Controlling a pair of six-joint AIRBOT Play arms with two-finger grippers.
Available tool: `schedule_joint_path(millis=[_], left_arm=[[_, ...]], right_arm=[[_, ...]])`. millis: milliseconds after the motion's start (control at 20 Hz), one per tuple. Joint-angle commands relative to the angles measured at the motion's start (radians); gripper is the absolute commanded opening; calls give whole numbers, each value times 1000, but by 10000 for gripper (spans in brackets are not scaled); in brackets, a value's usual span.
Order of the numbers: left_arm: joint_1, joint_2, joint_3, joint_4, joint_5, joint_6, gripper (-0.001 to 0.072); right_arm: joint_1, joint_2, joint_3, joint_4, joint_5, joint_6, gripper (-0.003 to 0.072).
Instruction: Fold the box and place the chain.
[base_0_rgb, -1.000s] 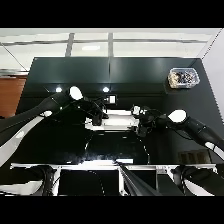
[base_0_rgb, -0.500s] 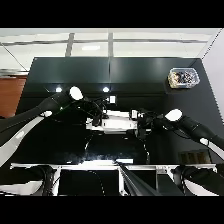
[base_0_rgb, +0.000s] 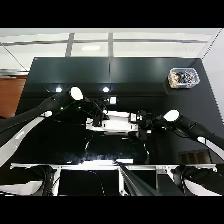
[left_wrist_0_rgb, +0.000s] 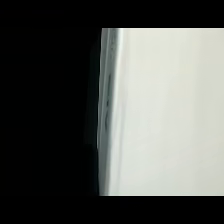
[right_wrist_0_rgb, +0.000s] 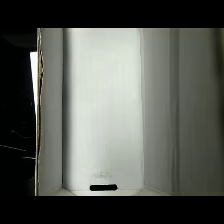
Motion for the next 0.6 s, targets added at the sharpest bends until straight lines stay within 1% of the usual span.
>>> schedule_joint_path(millis=[0,550], left_arm=[[0,-1,0,1,1,0,26],[0,-1,0,1,0,0,26]], right_arm=[[0,-3,0,-3,-10,4,627],[0,-5,0,-8,-33,32,627]])
